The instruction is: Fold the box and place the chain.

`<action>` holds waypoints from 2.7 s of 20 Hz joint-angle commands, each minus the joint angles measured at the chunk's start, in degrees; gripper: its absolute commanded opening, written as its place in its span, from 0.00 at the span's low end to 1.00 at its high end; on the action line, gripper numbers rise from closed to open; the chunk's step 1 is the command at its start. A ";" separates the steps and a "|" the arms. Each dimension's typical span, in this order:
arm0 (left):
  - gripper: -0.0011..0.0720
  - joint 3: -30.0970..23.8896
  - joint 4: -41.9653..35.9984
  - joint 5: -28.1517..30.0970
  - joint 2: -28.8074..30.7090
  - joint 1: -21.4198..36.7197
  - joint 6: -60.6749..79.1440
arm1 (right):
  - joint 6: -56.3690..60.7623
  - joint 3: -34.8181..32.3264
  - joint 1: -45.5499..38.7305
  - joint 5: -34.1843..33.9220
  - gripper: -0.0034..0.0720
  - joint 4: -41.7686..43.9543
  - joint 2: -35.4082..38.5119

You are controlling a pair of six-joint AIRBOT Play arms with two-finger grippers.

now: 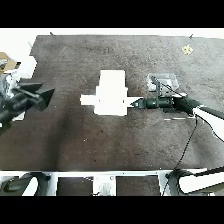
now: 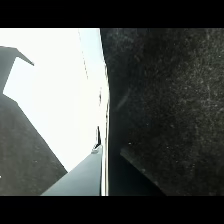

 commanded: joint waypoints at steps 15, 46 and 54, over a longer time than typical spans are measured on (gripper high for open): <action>0.83 66.47 14.25 -30.18 -71.82 -17.07 -11.65 | -6.93 0.04 0.17 -0.66 0.04 -0.83 -0.02; 0.03 78.90 10.73 -40.94 -86.55 -22.53 -10.93 | -6.93 0.07 0.15 -3.06 0.17 -0.39 0.07; 0.03 79.21 11.37 -40.22 -86.18 -22.53 7.21 | -14.27 0.07 -5.77 -3.17 0.56 4.42 9.40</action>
